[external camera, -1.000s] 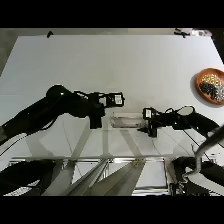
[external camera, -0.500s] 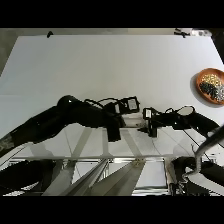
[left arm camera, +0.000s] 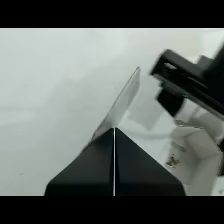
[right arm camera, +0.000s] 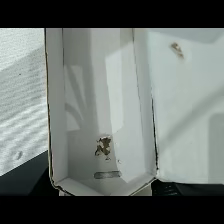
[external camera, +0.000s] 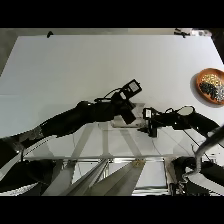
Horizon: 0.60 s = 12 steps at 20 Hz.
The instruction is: Fold the box and place the chain.
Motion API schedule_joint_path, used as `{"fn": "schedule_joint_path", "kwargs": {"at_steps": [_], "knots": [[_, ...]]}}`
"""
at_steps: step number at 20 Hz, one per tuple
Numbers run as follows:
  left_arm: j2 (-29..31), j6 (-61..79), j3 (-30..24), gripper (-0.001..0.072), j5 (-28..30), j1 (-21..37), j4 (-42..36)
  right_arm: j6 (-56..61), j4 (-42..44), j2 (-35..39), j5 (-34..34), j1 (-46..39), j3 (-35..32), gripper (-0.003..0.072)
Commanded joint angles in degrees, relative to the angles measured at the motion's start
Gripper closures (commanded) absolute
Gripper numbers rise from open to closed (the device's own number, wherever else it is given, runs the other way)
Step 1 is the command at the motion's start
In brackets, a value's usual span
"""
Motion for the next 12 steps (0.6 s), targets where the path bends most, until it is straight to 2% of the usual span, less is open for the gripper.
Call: {"fn": "schedule_joint_path", "kwargs": {"at_steps": [1, 4, 9, 12], "knots": [[-4.07, -4.26, 0.02, 0.0704, -1.42, 2.47, 0.02, 0.00, -0.02, 0.00, 0.00, -0.02, -0.02, 0.0348], [-6.51, -4.26, 0.04, 0.0706, 3.76, 2.64, 0.00, 0.00, 0.00, 0.00, 0.00, 0.00, -0.02, 0.0348], [-6.86, -4.24, 0.04, 0.0706, 12.31, 2.21, -0.15, 0.00, 0.00, 0.00, -0.02, -0.02, -0.02, 0.0348], [-6.84, -4.24, 0.04, 0.0706, 14.29, 2.21, -0.15, 0.00, 0.00, 0.00, 0.00, 0.00, -0.02, 0.0348]]}}
